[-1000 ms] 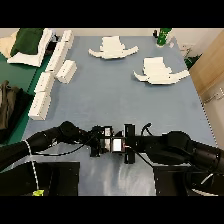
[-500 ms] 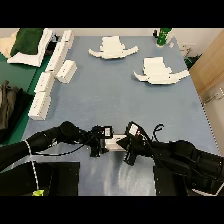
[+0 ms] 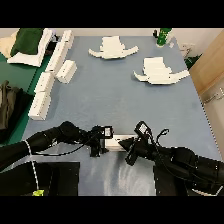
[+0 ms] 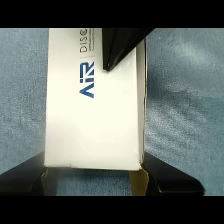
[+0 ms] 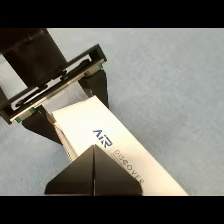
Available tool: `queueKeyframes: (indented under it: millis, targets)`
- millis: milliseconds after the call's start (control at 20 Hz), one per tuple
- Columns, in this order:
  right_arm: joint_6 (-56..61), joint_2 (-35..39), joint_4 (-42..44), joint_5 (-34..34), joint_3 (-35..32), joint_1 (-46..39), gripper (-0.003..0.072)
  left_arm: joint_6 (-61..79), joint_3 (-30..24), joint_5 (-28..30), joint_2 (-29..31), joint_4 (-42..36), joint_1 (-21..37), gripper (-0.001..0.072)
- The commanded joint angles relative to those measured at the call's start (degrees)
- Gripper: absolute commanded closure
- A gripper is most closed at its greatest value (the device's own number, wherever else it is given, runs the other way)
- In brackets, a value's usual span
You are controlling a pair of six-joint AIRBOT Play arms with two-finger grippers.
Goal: Fold the box.
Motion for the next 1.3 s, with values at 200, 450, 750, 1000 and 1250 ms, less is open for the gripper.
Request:
queueKeyframes:
  millis: [200, 450, 750, 1000, 1250]
  targets:
    - [5.35, -4.46, -0.04, 0.44, -1.16, 0.72, 0.0681, 0.00, 0.02, 0.02, -0.04, 0.02, -0.02, 0.0244]
    - [5.95, -5.03, -0.04, 0.04, -1.16, 0.70, 0.0681, 0.00, 0.02, 0.02, -0.04, 0.02, -0.02, 0.0245]
    - [5.92, -4.55, -0.07, 0.28, -1.09, 0.70, 0.0681, 0.00, 0.02, 0.02, -0.04, 0.02, -0.02, 0.0245]
    - [5.77, 1.14, -1.01, 2.21, -1.09, 0.48, 0.0681, 0.00, 0.02, 0.00, -0.04, 0.02, -0.02, 0.0244]
    - [5.73, 4.52, -2.10, 0.87, -0.24, -0.98, 0.0681, 0.00, 0.00, 0.00, -0.04, 0.02, -0.02, 0.0245]
